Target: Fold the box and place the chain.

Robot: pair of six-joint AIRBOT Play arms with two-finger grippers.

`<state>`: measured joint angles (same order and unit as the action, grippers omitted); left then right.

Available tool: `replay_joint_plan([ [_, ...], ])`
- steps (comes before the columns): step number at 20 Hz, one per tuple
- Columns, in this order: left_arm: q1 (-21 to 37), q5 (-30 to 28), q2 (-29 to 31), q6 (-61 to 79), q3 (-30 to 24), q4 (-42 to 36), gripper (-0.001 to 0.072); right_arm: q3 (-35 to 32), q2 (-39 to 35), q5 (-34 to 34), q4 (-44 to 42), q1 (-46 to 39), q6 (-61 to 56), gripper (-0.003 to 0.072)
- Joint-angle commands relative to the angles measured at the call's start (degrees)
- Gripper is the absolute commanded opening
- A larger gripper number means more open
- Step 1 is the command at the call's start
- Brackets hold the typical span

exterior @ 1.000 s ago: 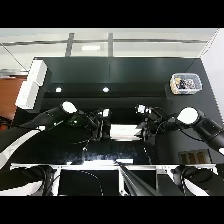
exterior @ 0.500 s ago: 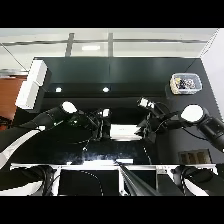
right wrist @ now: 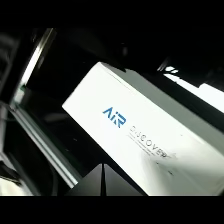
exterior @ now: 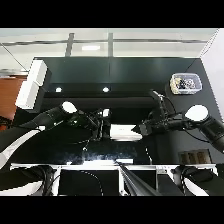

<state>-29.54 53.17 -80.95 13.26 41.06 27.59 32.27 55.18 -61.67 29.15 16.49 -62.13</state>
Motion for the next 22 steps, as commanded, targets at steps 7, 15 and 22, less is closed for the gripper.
replay_joint_plan([
  [7, -0.02, -0.02, 0.02, 0.02, -0.02, 0.0, 0.0397, -4.22, 3.15, 6.03, -4.98, 0.2, -7.06, 0.0016],
  [15, -0.02, -0.02, 0.02, 0.02, -0.02, 0.0, 0.0396, -4.24, 7.17, 8.81, -0.72, 3.96, -7.32, 0.0016],
  [22, -0.02, -0.02, 0.02, 0.02, -0.02, 0.0, 0.0397, -4.22, 7.17, 9.84, -0.57, 4.7, -7.26, 0.0016],
])
